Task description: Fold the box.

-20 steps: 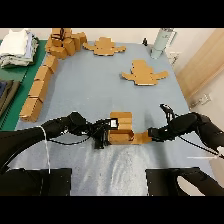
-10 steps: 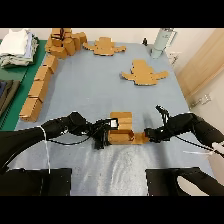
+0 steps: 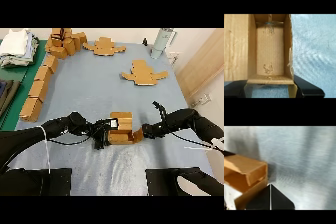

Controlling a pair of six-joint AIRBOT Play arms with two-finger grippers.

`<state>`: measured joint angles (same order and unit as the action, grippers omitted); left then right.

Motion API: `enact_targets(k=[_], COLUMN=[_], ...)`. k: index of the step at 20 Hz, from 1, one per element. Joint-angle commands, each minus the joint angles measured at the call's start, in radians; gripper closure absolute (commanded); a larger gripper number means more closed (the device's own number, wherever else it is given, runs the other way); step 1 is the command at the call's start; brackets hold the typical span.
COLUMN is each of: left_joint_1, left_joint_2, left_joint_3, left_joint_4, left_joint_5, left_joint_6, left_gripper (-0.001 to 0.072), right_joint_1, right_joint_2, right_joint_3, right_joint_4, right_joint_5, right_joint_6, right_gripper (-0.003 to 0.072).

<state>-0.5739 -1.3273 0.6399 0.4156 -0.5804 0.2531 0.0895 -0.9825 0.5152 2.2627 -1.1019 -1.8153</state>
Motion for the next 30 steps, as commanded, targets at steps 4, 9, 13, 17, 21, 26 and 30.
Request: enact_targets(k=[4,9,13,17,21,26,30], left_joint_1=[0.001,0.001,0.001,0.001,0.001,0.001,0.001], left_joint_2=[0.0,0.0,0.0,0.0,0.0,0.0,0.0], left_joint_3=[0.001,0.001,0.001,0.001,0.001,0.001,0.001], left_joint_4=[0.0,0.0,0.0,0.0,0.0,0.0,0.0], left_joint_5=[0.001,0.001,0.001,0.001,0.001,0.001,0.001], left_joint_6=[0.0,0.0,0.0,0.0,0.0,0.0,0.0], left_gripper=[0.022,0.022,0.022,0.022,0.022,0.022,0.022], right_joint_1=[0.0,0.013,0.092,0.162,0.273,0.475,0.586], right_joint_2=[-0.001,-0.001,-0.002,-0.006,-0.04,-0.054,-0.118], right_joint_3=[0.024,0.024,0.024,0.024,0.06,0.181,0.258], right_joint_4=[0.064,0.102,0.098,0.039,-0.146,-0.548,-0.656], right_joint_5=[-0.037,-0.043,-0.016,0.092,0.121,0.147,0.089], right_joint_6=[-0.01,-0.01,-0.008,0.032,0.238,0.674,0.883], right_gripper=[0.0337,0.0299,0.0168,0.0168,0.0169,0.0169,0.0169])
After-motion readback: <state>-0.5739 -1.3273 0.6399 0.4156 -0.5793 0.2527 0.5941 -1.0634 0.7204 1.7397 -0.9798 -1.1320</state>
